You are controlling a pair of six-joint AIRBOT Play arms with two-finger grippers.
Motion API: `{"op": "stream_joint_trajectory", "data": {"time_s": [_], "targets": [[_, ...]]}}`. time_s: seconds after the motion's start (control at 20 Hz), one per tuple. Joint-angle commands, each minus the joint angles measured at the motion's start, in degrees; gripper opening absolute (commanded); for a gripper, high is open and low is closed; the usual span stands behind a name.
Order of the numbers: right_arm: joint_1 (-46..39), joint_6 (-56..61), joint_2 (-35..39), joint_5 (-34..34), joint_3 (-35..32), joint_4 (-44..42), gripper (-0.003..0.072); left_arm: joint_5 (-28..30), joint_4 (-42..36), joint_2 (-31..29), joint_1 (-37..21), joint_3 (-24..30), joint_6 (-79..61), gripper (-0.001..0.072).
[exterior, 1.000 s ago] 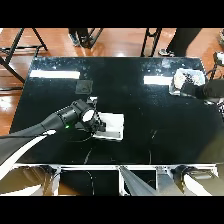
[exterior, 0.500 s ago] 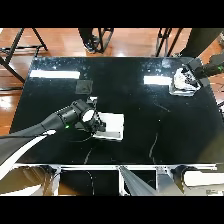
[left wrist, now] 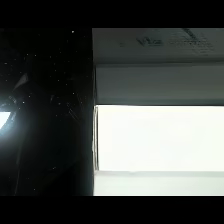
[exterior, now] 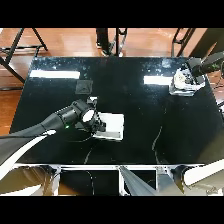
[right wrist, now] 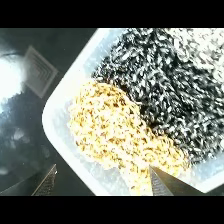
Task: Fold the box and place the chain.
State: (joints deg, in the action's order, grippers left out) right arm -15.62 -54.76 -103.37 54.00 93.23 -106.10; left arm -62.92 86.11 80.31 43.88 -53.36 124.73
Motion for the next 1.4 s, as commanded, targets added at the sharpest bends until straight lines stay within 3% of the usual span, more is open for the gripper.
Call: {"op": "stream_joint_trajectory", "data": {"time_s": [0.0,0.7,0.75,0.85,0.9,0.95,1.35], "targets": [[-0.09,0.13,-1.97,-0.17,0.87,0.28,0.0644,-0.37,0.2,0.02,-0.04,-0.02,-0.02,0.0022],[0.48,-0.33,-4.96,-3.43,0.98,-0.52,0.0644,-0.15,0.24,0.02,-0.04,-0.02,-0.02,0.0022],[0.66,-0.63,-5.09,-3.52,0.98,-1.22,0.0582,-0.15,0.26,0.02,-0.04,-0.02,-0.02,0.0022],[0.39,-1.77,-5.05,-3.39,1.46,-4.17,0.0543,-0.17,0.24,0.02,-0.04,-0.02,-0.02,0.0022],[0.15,-3.43,-5.03,-2.82,2.32,-5.18,0.0142,-0.2,0.24,0.02,-0.04,-0.02,-0.02,0.0021],[0.0,-5.38,-4.94,-2.34,3.37,-6.03,0.0011,-0.22,0.26,0.02,-0.04,-0.02,-0.04,0.0021],[-0.2,-8.63,-2.23,3.69,8.79,-5.16,0.0016,-0.2,0.31,0.02,-0.04,-0.02,-0.02,0.0022]]}}
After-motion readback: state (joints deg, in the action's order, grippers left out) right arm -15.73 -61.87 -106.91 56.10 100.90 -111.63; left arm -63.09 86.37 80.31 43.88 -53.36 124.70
